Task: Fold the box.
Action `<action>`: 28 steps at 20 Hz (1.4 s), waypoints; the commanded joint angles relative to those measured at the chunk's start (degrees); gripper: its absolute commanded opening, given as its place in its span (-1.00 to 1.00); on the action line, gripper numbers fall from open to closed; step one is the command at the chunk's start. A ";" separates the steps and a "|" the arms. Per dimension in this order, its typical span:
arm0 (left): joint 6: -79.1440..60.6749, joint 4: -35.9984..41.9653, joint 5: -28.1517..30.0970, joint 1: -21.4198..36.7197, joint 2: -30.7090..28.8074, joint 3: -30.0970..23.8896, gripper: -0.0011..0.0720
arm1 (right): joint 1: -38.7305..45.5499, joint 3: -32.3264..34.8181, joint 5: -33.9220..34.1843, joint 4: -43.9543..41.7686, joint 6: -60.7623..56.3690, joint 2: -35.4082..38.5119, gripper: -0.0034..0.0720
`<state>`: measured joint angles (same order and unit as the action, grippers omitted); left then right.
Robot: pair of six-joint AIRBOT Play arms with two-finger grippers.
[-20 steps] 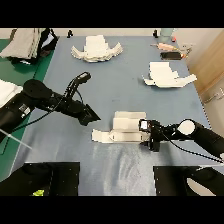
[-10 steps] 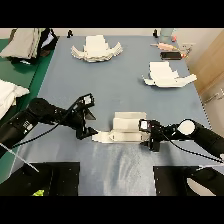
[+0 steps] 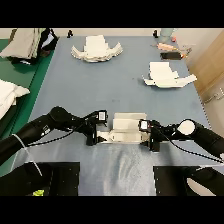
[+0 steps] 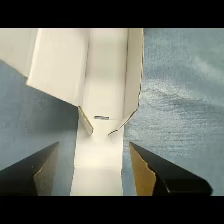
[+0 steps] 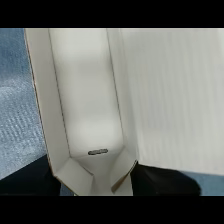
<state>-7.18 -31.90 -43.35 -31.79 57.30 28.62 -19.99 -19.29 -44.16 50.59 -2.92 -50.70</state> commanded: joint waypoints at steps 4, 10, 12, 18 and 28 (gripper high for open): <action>-0.96 1.20 2.56 -4.94 4.22 -0.11 0.93 | 0.02 -0.04 0.04 0.00 0.00 0.04 0.45; -0.70 2.47 5.33 -5.03 4.85 -0.11 0.30 | 0.02 -0.04 0.07 0.00 0.00 0.04 0.45; 0.59 2.45 5.31 -5.03 4.85 -0.11 0.30 | 0.02 -0.04 0.07 0.00 0.00 0.04 0.45; 0.76 3.65 5.03 -5.64 4.85 -0.11 -0.16 | 0.02 -0.04 0.04 0.00 0.00 0.04 0.45; 2.51 3.65 5.92 -6.08 4.85 -0.11 -0.16 | 0.02 -0.04 0.04 0.00 0.00 0.04 0.45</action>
<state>-5.30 -28.27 -37.60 -37.87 62.11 28.51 -19.97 -19.29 -44.01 50.63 -2.92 -50.70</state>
